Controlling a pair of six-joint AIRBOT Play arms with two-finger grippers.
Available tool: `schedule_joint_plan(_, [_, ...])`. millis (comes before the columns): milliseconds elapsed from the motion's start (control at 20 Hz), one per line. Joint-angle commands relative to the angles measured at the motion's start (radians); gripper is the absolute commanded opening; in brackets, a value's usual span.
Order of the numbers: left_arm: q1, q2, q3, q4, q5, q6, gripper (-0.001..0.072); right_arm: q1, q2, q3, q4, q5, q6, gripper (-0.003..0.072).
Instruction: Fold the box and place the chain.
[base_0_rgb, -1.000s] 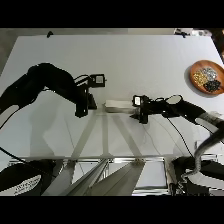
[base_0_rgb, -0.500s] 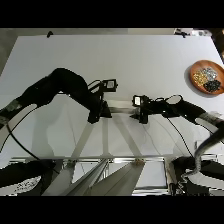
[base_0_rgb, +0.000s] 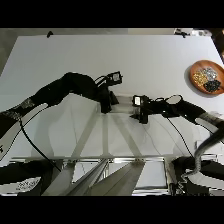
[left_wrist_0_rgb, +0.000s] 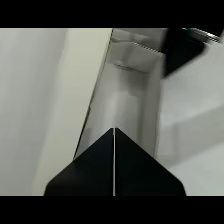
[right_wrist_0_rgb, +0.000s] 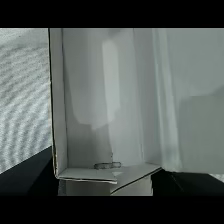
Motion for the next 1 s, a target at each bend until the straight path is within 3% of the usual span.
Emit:
schedule_joint_plan(0, [-0.004,-0.002,0.0,-0.004,-0.219,-0.078,0.0004,0.0,0.0,0.0,0.0,0.0,0.0,0.032])
schedule_joint_plan(100, [-0.005,-0.007,0.0,-0.002,-0.282,-0.124,0.0004,0.0,0.0,0.0,0.0,0.0,0.0,0.032])
schedule_joint_plan(250, [-0.005,-0.045,0.0,0.003,-0.281,-0.224,0.0004,0.0,0.0,0.0,0.0,0.0,0.0,0.032])
schedule_joint_plan(500, [-0.016,-0.122,0.0,0.003,-0.221,-0.242,0.0004,0.0,0.0,0.0,0.0,0.0,0.0,0.032])
schedule_joint_plan(950, [-0.016,-0.126,0.0,0.056,-0.101,-0.284,0.0004,0.0,0.0,0.0,0.0,0.0,0.0,0.032])
